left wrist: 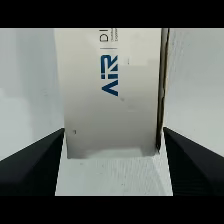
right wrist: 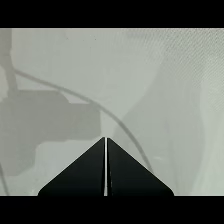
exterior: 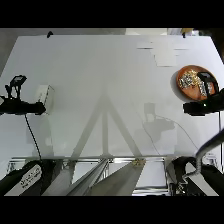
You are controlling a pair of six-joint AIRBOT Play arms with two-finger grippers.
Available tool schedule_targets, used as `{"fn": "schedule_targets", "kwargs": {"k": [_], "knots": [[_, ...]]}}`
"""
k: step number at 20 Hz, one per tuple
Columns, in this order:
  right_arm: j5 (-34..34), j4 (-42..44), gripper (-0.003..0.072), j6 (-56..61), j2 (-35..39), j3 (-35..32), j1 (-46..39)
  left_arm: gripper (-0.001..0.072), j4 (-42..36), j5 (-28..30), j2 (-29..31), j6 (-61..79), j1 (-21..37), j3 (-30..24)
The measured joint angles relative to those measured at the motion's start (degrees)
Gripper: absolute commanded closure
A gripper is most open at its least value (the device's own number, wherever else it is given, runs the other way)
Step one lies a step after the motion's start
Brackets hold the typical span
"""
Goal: Fold the box and place the chain.
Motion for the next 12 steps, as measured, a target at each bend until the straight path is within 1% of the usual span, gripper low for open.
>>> {"fn": "schedule_targets", "kwargs": {"k": [3, 6, 8, 12], "knots": [[0.0, 0.0, 0.0667, 0.0, 0.0, 0.0, 0.0, 0.0015, -0.2, 0.0, 5.6, 0.0, -0.1, 0.0], [0.0, 0.0, 0.0667, 0.0, 0.0, 0.0, 0.0, 0.0016, -0.6, 0.0, 12.6, 0.0, -0.9, 0.0], [0.0, 0.0, 0.0667, 0.0, 0.0, 0.0, 0.0, 0.0016, -0.8, -1.2, 16.2, -0.1, -1.9, 0.0], [0.0, 0.0, 0.0667, 0.0, 0.0, 0.0, 0.0, 0.0016, -0.8, -3.1, 19.6, 0.0, -4.5, 0.0]]}}
